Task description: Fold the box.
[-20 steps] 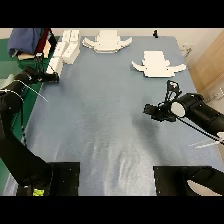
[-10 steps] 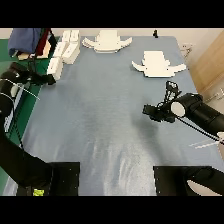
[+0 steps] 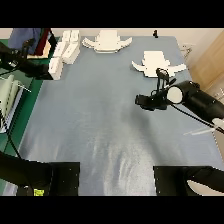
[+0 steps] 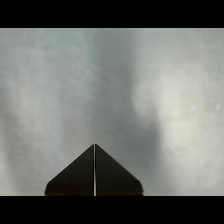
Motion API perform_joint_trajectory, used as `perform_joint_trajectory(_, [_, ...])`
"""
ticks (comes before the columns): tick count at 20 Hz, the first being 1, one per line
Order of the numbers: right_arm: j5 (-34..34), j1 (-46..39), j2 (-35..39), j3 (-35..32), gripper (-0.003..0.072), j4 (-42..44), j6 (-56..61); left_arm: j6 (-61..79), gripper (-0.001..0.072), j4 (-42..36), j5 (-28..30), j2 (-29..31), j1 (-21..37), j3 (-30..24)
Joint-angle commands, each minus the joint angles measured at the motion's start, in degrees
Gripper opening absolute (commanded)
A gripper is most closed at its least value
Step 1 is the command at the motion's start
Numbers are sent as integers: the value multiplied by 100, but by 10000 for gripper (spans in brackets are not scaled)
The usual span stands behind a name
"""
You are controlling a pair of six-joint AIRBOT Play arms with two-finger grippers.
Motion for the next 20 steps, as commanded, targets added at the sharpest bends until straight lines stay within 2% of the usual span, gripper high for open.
perform_joint_trajectory(1, [160, 0, -678, 922, 1, 404, -605, -341, 9, -11, -120, 542, -1043, -299])
perform_joint_trajectory(5, [955, 17, -1668, 2065, 1, 874, -1154, -953, 9, 4, 872, 1322, -2356, -1585])
perform_joint_trajectory(8, [1167, 192, -2240, 2610, 1, 964, -1366, -1344, 9, 4, 1423, 1718, -2951, -2485])
perform_joint_trajectory(10, [1163, 350, -2505, 2785, 1, 970, -1451, -1410, 10, 2, 1742, 1915, -3235, -2879])
perform_joint_trajectory(14, [1207, 553, -2677, 2811, 1, 1036, -1510, -1478, 16, -31, 1499, 1952, -3416, -2992])
perform_joint_trajectory(20, [1204, 540, -2677, 2811, 1, 1021, -1508, -1478, 16, -28, 1519, 1952, -3434, -2990])
